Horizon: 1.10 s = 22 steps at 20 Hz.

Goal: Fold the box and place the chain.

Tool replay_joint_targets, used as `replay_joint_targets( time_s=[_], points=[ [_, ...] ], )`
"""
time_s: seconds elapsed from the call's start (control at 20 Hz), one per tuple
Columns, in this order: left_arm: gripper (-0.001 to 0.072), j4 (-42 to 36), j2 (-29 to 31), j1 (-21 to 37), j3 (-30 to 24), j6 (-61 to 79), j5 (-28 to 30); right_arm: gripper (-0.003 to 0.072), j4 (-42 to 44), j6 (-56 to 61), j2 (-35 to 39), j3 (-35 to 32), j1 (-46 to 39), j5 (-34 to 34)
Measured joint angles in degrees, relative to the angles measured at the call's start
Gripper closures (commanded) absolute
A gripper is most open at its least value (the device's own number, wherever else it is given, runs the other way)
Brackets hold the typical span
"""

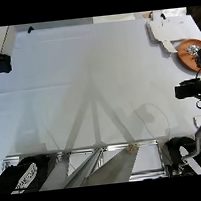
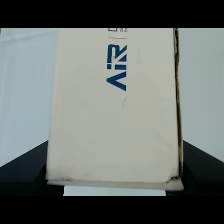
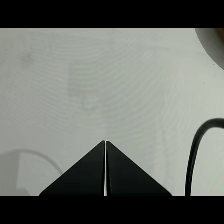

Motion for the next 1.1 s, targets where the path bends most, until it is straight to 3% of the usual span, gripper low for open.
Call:
replay_joint_targets(
  time_s=[0.25,0.7,0.75,0.8,0.9,1.0,1.05,1.1],
  points=[
    [0.0699,0.4,-10.0,5.5,0.0,-1.7,-0.1,0.0678,0.0,0.0,0.0,0.0,0.0,0.0],
    [0.0693,-2.3,-29.6,7.0,0.0,-2.2,9.9,0.0678,0.0,0.0,0.0,0.0,0.0,0.0],
    [0.0652,-2.4,-30.9,7.0,0.0,-2.2,11.0,0.0678,0.0,0.0,0.0,0.0,0.0,0.0],
    [0.0558,-2.5,-32.2,7.0,0.0,-2.2,12.0,0.0678,0.0,0.0,0.0,0.0,0.0,0.0],
    [0.0353,-2.7,-33.7,7.0,0.0,-2.2,14.1,0.0678,0.0,0.0,0.0,0.0,0.0,0.0],
    [0.0096,-2.7,-34.7,7.0,0.0,-2.2,14.6,0.0678,0.0,0.0,0.0,0.0,0.0,0.0],
    [0.0008,-2.7,-35.0,7.0,0.0,-2.2,14.6,0.0678,0.0,0.0,0.0,0.0,0.0,0.0],
    [0.0012,-2.6,-35.2,7.0,0.0,-2.2,14.6,0.0678,0.0,0.0,0.0,0.0,0.0,0.0]
  ],
)
